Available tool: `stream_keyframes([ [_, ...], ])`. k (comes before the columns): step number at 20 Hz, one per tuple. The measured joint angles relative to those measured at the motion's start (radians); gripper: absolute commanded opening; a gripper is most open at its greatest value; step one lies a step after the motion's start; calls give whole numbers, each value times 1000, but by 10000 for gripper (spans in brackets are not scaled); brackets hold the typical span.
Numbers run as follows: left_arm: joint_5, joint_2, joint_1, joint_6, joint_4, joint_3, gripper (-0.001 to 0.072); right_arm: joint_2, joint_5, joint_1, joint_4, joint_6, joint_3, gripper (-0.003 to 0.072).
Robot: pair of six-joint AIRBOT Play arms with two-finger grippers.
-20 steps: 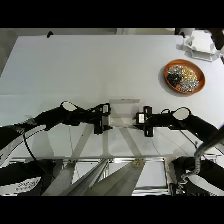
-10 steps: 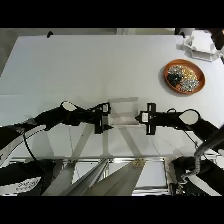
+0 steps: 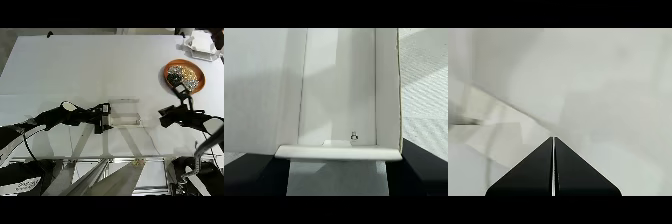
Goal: Fold the box and place the chain.
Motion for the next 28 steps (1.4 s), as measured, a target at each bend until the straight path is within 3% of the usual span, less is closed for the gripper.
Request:
stream_keyframes([
  [4, 0, 0, 0, 0, 0, 0, 410, -30, 109, -193, -101, 207, 0, 14],
  [9, 0, 0, 0, 0, 0, 0, 410, -183, 160, -281, -42, 227, 0, 13],
  [17, 0, 0, 0, 0, 0, 0, 410, -433, 204, -301, 224, 26, 0, 14],
  [22, 0, 0, 0, 0, 0, 0, 410, -466, 246, -302, 352, -80, 0, 14],
  [28, 0, 0, 0, 0, 0, 0, 410, -473, 257, -235, 397, -119, 0, 14],
])
